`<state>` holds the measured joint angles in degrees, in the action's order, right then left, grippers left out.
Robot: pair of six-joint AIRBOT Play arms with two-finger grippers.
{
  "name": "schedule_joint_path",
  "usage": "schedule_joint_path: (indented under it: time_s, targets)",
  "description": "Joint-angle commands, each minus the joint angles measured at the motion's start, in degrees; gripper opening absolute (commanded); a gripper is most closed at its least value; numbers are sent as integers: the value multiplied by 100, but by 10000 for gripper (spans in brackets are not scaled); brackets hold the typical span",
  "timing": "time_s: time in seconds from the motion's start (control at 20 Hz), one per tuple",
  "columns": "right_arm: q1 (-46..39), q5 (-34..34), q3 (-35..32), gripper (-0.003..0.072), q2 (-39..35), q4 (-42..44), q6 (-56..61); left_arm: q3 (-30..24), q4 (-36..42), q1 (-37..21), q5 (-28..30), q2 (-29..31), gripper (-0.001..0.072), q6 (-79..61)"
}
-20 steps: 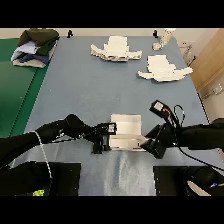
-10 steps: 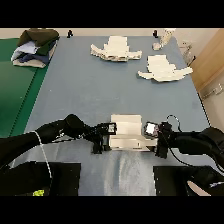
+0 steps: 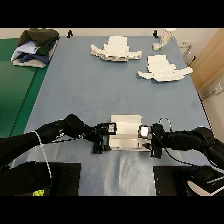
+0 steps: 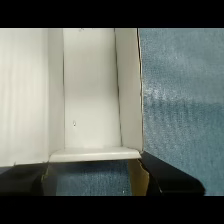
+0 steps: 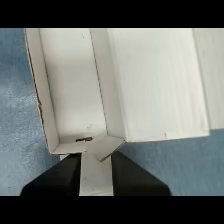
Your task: Fold the box.
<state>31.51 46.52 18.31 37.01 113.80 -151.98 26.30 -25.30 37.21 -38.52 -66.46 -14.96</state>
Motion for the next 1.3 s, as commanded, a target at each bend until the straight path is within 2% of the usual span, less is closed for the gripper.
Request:
schedule_joint_path:
  time_s: [0.0, 0.05, 0.2, 0.3, 0.35, 0.4, 0.45, 0.5, 0.75, 0.8, 0.85, 0.95, 1.0, 1.15, 1.25]
  targets:
    - [136, -31, -4, 190, 90, 313, -162, 0, -2, -4, 0, 0, 503, 0]
    - [208, -68, -4, 152, 127, 326, -157, 0, 0, -4, 2, 0, 504, 0]
    - [304, -286, -4, 136, 275, 407, -184, 0, -2, -4, 0, 0, 503, 0]
    - [385, -511, -4, 138, 396, 455, -240, 0, -2, -4, 0, 0, 503, 0]
    - [422, -623, -4, 167, 463, 463, -240, 0, -2, -4, 0, -2, 503, 0]
    - [433, -704, -4, 301, 527, 468, -243, 0, -2, -4, 0, 0, 503, 0]
    - [433, -745, -4, 543, 590, 472, -254, 0, -2, -4, 2, 0, 503, 0]
    - [431, -758, -4, 655, 623, 470, -260, 0, -2, -4, 0, -2, 503, 0]
    - [415, -435, 46, 637, 538, 247, 127, 0, -2, -4, 0, -2, 503, 0]
    - [415, -181, 122, 523, 487, 55, 492, 0, 0, -4, 0, 0, 503, 0]
    - [415, 208, 234, 310, 413, -282, 975, 0, -2, -4, 0, 0, 503, 0]
    - [415, 975, 509, 82, 282, -1095, 2406, 0, -2, -4, 0, 0, 503, 0]
    - [415, 1322, 675, 6, 219, -1554, 3276, 0, -2, -4, 0, 0, 503, 0]
    - [411, 2120, 1137, 5, 61, -3060, 5589, 0, 0, -4, 0, 0, 503, 0]
    - [262, 2699, 1292, 3, 59, -4400, 7344, 0, -2, -4, 0, 0, 503, 0]
